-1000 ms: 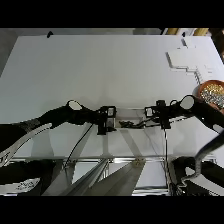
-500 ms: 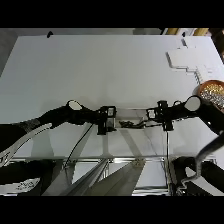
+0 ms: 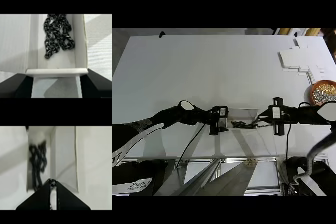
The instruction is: Fold the box and place the chain.
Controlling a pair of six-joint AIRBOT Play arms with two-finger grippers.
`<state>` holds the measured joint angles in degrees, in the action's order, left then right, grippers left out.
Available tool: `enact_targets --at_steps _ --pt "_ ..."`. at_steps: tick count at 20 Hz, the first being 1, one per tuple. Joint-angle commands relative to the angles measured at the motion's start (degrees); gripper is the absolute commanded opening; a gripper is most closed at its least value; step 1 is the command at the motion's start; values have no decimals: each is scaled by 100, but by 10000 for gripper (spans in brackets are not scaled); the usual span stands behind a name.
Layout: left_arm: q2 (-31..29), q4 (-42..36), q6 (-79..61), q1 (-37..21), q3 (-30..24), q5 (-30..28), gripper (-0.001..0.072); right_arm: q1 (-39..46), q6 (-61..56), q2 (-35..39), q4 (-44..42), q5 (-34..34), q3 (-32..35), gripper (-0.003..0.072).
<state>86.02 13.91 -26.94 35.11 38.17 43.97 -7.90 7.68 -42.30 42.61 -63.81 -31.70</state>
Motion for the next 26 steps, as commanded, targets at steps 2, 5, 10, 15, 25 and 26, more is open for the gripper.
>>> enact_targets --at_steps 2,5,10,15,25,26 --pt "0 2 -2 0 0 0 149 -2 -37 133 -1436 -155 -4 16" --pt "0 0 -2 0 0 0 149 -149 -37 114 -1453 -33 4 16" --pt "0 2 -2 0 0 0 149 -1322 -35 -393 -1276 1436 166 16" --pt "0 0 -2 0 0 -2 149 -2065 -35 -1305 -1268 2170 166 17" --pt "0 0 -2 0 0 0 149 -2081 -13 -1248 -979 2468 164 237" --pt "0 2 -2 0 0 0 149 -1930 -15 -1008 -756 2319 164 236"
